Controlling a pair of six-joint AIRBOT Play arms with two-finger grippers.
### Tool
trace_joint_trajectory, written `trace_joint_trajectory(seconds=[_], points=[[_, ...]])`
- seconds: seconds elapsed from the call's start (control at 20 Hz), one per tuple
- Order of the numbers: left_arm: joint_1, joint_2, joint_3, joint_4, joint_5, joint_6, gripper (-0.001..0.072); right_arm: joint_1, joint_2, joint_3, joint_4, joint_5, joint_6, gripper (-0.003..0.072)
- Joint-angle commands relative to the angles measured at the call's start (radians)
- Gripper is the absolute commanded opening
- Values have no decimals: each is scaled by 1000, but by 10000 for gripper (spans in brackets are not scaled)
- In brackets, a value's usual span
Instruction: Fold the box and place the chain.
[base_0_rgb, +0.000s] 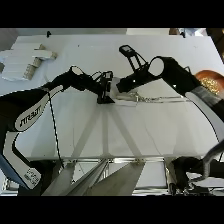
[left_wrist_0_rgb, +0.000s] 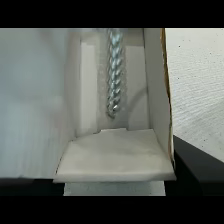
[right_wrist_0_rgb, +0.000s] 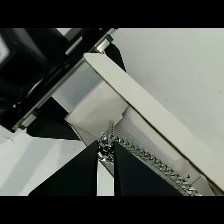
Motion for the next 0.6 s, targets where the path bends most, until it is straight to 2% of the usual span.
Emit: trace_joint_trajectory(seconds=[0.0, 0.05, 0.1, 0.15, 0.35, 0.55], points=[[1, 0, 0, 0, 0, 0, 354, 2, -64, 0, 10, 5, -8, 16], [1, 0, 0, 0, 0, 0, 354, 2, -76, 0, 10, 10, -7, 90], [1, 0, 0, 0, 0, 0, 354, 2, -79, 0, 11, 18, -7, 219], [1, 0, 0, 0, 0, 0, 354, 4, -76, 1, 9, 20, -7, 238], [1, 0, 0, 0, 0, 0, 354, 3, -18, 1, -25, 37, -10, 237], [1, 0, 0, 0, 0, 0, 354, -9, 118, 1, -272, 164, -12, 237]])
